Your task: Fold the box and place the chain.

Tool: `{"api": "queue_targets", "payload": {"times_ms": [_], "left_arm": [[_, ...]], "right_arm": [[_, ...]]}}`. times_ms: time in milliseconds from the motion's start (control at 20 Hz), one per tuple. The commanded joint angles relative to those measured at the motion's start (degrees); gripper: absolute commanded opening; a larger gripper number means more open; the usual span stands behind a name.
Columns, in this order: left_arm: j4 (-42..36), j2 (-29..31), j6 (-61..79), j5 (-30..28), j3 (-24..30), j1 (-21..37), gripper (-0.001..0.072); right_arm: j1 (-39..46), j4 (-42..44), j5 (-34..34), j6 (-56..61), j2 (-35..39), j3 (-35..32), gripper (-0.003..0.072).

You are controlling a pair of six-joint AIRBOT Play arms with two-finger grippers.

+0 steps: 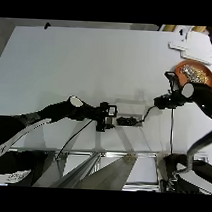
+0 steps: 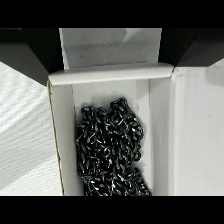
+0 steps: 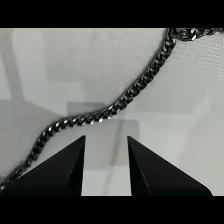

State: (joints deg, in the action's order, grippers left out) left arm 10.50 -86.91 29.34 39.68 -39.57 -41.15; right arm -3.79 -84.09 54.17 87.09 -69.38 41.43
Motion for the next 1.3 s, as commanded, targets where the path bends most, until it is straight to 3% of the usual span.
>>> {"api": "queue_targets", "payload": {"times_ms": [0,300,400,450,650,900,1050,1250], "left_arm": [[0.02,-0.02,0.02,0.0,0.0,-0.02,0.0274],[0.02,-0.02,0.02,0.0,0.0,-0.02,0.0274],[0.02,-0.02,0.02,0.0,0.0,-0.02,0.0274],[0.0,-0.02,0.02,0.0,0.0,-0.02,0.0274],[0.02,-0.02,0.02,0.0,0.0,-0.02,0.0274],[0.0,-0.02,0.02,0.0,0.0,-0.02,0.0274],[0.02,-0.02,0.02,0.0,0.0,-0.02,0.0274],[0.02,-0.02,0.02,0.0,0.0,-0.02,0.0274]], "right_arm": [[0.04,-0.11,-2.45,-0.11,-1.95,-0.13,0.0301],[0.04,0.28,-2.73,-0.13,-4.79,-0.13,0.0271],[0.04,0.33,-2.14,-0.61,-4.24,-0.13,0.0044],[0.04,0.31,-1.92,-0.94,-3.37,-0.13,0.0017],[0.04,0.35,-0.15,-1.7,3.93,-0.13,0.0017],[-2.43,1.25,6.84,-2.16,17.64,-0.13,0.0017],[-6.97,5.42,11.04,-3.65,26.08,-0.13,0.0017],[-11.76,14.56,10.93,-3.61,35.54,-0.13,0.0018]]}}
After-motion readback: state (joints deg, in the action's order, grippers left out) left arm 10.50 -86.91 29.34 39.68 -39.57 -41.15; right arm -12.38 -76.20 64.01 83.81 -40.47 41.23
